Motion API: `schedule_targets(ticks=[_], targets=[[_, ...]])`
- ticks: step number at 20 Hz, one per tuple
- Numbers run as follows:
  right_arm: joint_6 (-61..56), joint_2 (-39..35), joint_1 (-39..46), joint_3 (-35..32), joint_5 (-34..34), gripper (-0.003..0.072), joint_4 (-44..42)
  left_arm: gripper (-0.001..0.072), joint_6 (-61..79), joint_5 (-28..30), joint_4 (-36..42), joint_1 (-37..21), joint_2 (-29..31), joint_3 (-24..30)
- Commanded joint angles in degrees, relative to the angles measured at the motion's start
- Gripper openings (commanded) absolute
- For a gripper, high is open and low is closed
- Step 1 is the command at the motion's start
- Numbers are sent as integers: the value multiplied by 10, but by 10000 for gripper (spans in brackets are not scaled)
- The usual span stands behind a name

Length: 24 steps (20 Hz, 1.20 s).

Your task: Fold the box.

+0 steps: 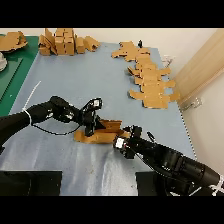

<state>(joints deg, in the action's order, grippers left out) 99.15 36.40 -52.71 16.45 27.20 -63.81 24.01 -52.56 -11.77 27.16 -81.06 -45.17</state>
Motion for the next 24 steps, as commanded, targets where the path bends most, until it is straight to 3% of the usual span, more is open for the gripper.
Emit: schedule_targets(ticks=[1, 4, 9, 12, 18, 24], targets=[[-3, 15, 27, 0, -53, 709, -25, 13, 0, 0, 0, 0, 0, 0], [62, 26, 52, 0, -69, 709, -94, 13, 0, 0, 0, 0, 0, 0], [388, 37, 133, 1, -57, 709, -417, 14, 0, 0, 0, 0, 0, 0], [557, 45, 191, 16, 3, 709, -561, 13, 0, 0, 0, 0, 0, 0], [732, 143, 279, 88, 99, 709, -661, 14, 0, 0, 0, 0, 0, 0], [734, 249, 284, 156, 141, 709, -650, 13, 0, 0, 0, 0, 0, 0]])
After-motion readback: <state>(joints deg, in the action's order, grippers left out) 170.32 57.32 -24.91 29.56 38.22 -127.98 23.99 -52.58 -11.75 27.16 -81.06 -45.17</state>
